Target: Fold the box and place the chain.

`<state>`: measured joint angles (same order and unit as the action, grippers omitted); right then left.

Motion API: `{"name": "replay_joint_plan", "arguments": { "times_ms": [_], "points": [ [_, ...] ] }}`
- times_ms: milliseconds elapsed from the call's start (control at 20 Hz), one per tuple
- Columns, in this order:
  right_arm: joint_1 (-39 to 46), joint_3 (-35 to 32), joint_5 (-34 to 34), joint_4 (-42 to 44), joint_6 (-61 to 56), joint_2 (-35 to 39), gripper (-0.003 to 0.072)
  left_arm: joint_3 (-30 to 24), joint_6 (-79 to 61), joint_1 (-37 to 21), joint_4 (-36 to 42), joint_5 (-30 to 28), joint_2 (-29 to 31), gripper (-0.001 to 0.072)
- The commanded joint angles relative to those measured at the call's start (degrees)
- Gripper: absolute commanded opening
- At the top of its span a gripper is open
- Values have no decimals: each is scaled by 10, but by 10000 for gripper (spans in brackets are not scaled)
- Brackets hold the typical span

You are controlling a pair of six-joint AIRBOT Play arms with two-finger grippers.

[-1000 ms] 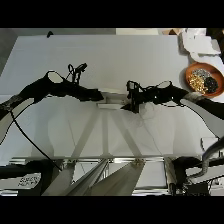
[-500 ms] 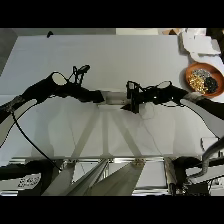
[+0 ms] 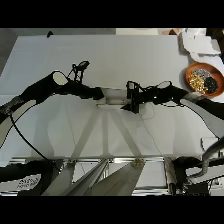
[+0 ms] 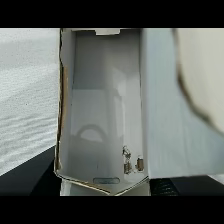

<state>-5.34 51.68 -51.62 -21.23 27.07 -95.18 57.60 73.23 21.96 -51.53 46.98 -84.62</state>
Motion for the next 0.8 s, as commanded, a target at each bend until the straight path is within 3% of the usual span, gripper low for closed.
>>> {"name": "replay_joint_plan", "arguments": {
  "times_ms": [0,200,400,500,750],
  "points": [
    [0,0,0,0,0,0,364,17,52,25,-92,4,0,557],
    [0,0,0,0,0,0,364,23,135,53,-182,4,-1,557],
    [0,0,0,0,0,0,364,27,158,74,-178,-9,-3,554],
    [0,0,0,0,0,0,364,31,158,85,-178,-14,-3,465],
    [0,0,0,0,0,0,364,31,206,95,-209,-17,-9,456]
  ]
}}
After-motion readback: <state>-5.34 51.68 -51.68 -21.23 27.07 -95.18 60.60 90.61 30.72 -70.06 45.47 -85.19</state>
